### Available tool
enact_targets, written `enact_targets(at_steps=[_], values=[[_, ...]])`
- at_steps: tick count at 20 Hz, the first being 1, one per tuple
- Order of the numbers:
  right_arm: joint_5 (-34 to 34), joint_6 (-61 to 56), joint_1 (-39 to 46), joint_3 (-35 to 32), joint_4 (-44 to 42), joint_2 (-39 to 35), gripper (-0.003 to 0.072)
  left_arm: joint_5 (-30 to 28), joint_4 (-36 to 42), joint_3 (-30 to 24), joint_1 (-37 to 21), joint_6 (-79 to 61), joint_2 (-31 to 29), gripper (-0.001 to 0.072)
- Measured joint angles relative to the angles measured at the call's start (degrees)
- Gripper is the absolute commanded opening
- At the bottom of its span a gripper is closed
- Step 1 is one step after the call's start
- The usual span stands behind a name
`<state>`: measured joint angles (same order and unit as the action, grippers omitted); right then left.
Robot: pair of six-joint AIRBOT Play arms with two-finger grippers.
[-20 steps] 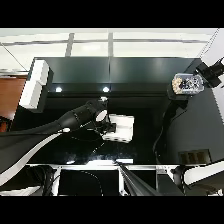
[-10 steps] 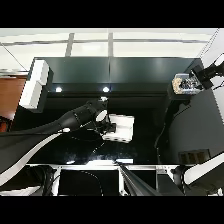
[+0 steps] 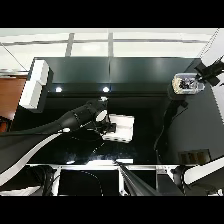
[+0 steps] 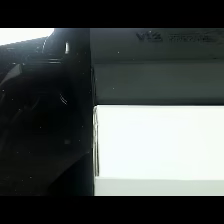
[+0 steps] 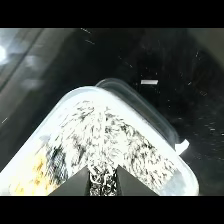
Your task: Fold the box and place the chain.
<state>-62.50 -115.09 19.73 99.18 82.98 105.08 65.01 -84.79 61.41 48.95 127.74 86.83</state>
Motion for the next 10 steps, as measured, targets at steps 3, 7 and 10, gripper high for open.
enact_targets(at_steps=[3, 7, 10], values=[[-2.71, 8.07, 0.0, 0.0, -0.57, -5.7, 0.0007, -0.02, 0.0, 0.0, 0.0, 0.0, 0.0, 0.0026], [-8.74, 19.61, -0.13, -0.02, -6.03, -15.87, 0.0005, 0.0, 0.02, 0.0, 0.0, 0.0, 0.0, 0.0026], [-9.99, 24.26, -0.13, 0.0, -10.82, -24.0, 0.0004, 0.0, 0.0, 0.0, 0.0, 0.0, 0.0, 0.0026]])
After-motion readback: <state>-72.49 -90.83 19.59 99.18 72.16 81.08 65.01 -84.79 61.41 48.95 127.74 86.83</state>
